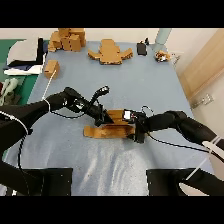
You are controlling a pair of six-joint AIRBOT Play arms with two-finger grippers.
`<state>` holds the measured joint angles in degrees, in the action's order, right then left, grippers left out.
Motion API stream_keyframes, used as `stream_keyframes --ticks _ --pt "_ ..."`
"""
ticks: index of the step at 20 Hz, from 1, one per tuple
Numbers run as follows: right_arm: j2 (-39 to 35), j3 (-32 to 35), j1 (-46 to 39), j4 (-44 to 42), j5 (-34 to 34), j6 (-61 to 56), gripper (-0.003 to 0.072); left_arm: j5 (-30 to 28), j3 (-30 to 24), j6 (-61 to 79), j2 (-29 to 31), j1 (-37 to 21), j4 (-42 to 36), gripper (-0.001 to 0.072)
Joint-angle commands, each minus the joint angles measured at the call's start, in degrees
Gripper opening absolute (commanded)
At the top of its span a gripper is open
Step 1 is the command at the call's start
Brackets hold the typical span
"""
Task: Fold the box.
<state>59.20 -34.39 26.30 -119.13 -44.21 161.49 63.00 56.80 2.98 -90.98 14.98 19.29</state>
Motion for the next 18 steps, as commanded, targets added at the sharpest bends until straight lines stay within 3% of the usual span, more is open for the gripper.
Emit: stream_keyframes --ticks 1,18 --pt "5.1 -1.4 -2.0 -6.1 -3.0 7.3 0.072 0.0 0.0 0.0 0.0 0.0 0.0 0.0014" --pt "9.1 -1.4 -2.0 -5.4 0.8 7.2 0.0714 0.0 0.0 0.0 0.0 0.0 0.0 0.0014"
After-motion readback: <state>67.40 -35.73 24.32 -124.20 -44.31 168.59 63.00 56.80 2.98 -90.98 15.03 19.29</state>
